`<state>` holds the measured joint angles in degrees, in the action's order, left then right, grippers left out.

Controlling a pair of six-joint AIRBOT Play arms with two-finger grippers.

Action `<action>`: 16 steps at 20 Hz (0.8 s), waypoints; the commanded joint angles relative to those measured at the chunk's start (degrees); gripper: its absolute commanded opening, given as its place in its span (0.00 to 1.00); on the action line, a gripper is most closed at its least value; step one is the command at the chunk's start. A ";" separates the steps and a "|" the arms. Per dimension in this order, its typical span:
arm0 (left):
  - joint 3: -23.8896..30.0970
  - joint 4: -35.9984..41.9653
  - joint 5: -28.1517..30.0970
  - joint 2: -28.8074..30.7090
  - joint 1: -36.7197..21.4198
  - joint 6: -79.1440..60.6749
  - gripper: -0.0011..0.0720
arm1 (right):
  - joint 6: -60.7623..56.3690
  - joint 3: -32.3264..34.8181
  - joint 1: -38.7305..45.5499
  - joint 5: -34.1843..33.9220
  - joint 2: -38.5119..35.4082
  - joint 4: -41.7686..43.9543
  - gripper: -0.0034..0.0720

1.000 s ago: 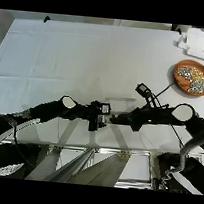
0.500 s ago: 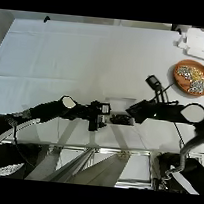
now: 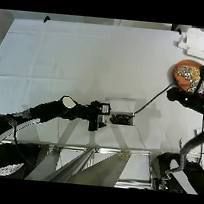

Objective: Fold the box and place the chain.

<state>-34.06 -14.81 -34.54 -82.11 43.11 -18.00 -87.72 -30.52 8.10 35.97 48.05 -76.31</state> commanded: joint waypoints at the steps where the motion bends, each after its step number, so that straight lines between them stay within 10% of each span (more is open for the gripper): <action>1: 0.00 0.00 0.02 0.04 -0.04 0.00 0.45 | -8.94 -0.26 3.10 -13.38 12.22 -2.51 0.59; 16: 0.00 0.00 0.00 0.04 -0.04 0.00 0.45 | -13.03 -12.74 3.10 -22.45 34.32 -1.31 0.44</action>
<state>-34.06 -14.79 -34.54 -82.11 43.11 -18.00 -100.40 -42.09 11.16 14.02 79.79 -77.58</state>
